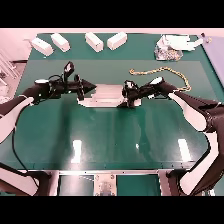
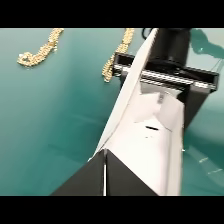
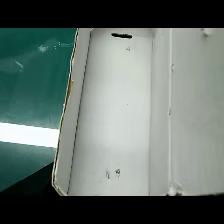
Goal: Fold the box and place the chain.
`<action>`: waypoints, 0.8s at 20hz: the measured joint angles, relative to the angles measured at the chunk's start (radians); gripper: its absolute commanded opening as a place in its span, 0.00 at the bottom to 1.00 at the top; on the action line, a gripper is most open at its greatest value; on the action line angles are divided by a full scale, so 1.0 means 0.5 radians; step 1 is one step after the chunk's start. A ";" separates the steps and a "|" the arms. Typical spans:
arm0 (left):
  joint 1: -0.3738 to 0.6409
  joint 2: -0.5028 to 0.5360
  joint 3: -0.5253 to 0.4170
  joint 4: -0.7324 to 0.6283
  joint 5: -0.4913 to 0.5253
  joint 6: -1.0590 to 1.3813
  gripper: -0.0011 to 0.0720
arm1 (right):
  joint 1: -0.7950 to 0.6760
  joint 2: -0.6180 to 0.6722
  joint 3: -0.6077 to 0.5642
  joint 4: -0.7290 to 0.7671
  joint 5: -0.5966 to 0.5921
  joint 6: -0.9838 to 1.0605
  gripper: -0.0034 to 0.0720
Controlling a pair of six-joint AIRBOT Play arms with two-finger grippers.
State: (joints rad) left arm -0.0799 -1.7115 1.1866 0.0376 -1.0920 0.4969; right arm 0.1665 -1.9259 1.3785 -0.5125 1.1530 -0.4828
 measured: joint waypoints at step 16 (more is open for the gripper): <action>-0.096 -0.282 0.243 0.059 0.143 -0.079 0.03 | 0.000 0.000 0.000 0.000 0.000 0.000 0.82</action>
State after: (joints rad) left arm -0.1280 -1.8523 1.3083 0.0669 -1.0206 0.4576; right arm 0.1665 -1.9259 1.3785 -0.5125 1.1530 -0.4828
